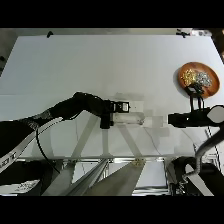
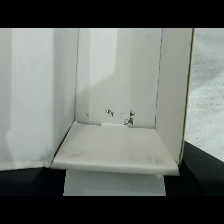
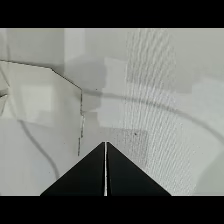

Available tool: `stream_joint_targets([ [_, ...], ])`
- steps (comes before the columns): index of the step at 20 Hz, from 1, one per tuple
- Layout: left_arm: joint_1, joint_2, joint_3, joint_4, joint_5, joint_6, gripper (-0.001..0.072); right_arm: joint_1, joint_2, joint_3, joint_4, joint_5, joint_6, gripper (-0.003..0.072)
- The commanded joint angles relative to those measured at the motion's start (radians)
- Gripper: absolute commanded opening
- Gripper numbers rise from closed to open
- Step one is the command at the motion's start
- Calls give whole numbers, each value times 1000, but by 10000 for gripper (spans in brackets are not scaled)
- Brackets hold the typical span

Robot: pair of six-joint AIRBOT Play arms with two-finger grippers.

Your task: Fold the box and place the chain.

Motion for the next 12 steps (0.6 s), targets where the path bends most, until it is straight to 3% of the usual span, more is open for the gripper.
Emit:
stream_joint_targets([
  [1,-1,1,1,0,0,0,353,-21,-139,-1,72,-27,-78,9],
  [4,-1,1,1,0,0,0,353,-19,-244,-1,235,-69,-199,12],
  [6,-1,0,1,0,0,0,353,-19,-303,-1,261,-95,-231,12],
  [12,-1,0,1,0,0,0,353,-20,-332,-1,373,-130,-362,12],
])
